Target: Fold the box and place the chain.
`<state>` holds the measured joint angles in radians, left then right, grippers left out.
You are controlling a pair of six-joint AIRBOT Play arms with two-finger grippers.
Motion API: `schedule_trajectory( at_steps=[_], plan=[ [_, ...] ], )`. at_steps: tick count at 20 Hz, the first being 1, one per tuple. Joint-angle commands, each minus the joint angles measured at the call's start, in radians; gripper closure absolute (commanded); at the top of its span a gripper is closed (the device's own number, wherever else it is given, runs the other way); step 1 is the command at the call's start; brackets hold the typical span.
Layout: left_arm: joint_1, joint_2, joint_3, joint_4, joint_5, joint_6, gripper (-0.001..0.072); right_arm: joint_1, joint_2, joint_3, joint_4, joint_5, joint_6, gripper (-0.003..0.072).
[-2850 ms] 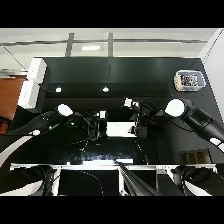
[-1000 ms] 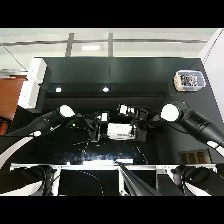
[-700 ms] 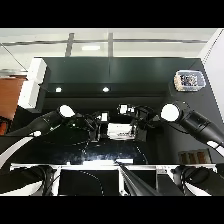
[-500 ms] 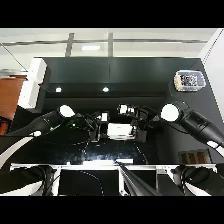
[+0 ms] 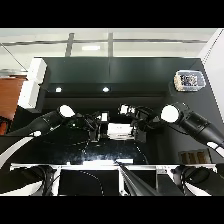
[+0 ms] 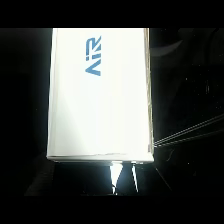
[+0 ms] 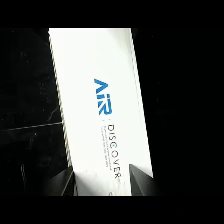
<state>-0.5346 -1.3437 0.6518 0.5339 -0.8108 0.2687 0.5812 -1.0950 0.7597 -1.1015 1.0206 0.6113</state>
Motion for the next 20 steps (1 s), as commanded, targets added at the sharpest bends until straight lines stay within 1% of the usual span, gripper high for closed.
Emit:
schedule_trajectory(
  at_steps=[1, 8, 10, 14, 15, 16, 17, 18, 20],
  plan=[
    [0.000, -0.001, 0.000, 0.000, 0.000, 0.000, 0.0373, 0.001, -0.001, -0.009, 0.005, -0.001, 0.003, 0.0246],
    [0.000, -0.001, 0.000, 0.000, 0.001, 0.000, 0.0372, 0.000, 0.000, -0.019, 0.009, -0.012, 0.025, 0.0245],
    [0.000, -0.001, 0.000, 0.000, 0.003, -0.002, 0.0372, -0.010, 0.021, 0.000, 0.008, 0.027, 0.089, 0.0246],
    [0.000, -0.001, 0.000, 0.000, 0.007, -0.006, 0.0372, -0.087, 0.112, 0.022, 0.009, 0.166, 0.307, 0.0255],
    [0.000, -0.001, 0.000, -0.001, 0.007, -0.006, 0.0372, -0.120, 0.122, 0.021, 0.024, 0.213, 0.368, 0.0386],
    [0.000, -0.001, 0.000, 0.000, 0.007, -0.006, 0.0372, -0.151, 0.122, 0.019, 0.067, 0.254, 0.401, 0.0538],
    [0.000, -0.001, 0.000, -0.001, 0.008, -0.007, 0.0372, -0.178, 0.122, 0.006, 0.148, 0.262, 0.415, 0.0648],
    [0.000, -0.001, 0.000, -0.001, 0.008, -0.007, 0.0372, -0.197, 0.121, -0.019, 0.248, 0.250, 0.415, 0.0648],
    [0.000, -0.001, 0.000, 0.000, 0.008, -0.007, 0.0372, -0.208, 0.105, -0.085, 0.447, 0.181, 0.417, 0.0647]
  ],
)
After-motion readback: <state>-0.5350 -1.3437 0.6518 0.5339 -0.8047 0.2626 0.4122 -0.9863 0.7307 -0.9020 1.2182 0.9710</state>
